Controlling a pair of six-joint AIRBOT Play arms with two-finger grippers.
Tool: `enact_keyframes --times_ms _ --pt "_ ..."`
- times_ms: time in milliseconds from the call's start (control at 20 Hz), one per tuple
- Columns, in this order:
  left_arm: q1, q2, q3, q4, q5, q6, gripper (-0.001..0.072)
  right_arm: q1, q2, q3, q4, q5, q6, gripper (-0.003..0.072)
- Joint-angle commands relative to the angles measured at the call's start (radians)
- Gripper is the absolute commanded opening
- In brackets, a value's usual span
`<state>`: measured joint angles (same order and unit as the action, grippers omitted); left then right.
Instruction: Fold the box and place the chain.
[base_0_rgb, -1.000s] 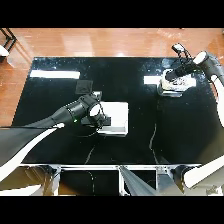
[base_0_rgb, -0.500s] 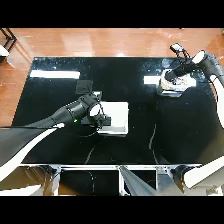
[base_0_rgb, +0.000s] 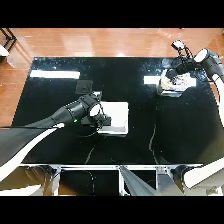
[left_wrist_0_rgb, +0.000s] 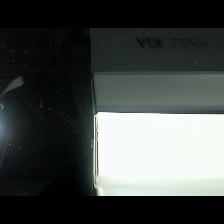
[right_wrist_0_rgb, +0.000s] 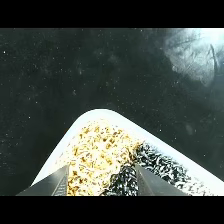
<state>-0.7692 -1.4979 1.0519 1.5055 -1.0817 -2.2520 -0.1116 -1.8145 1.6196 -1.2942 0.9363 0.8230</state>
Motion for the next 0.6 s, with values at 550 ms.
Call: enact_keyframes --times_ms 550 --pt "0.001 0.0 0.0 -0.003 0.0 0.0 0.0025 0.002 -0.05 0.0 0.003 0.013 -0.039 0.0224"
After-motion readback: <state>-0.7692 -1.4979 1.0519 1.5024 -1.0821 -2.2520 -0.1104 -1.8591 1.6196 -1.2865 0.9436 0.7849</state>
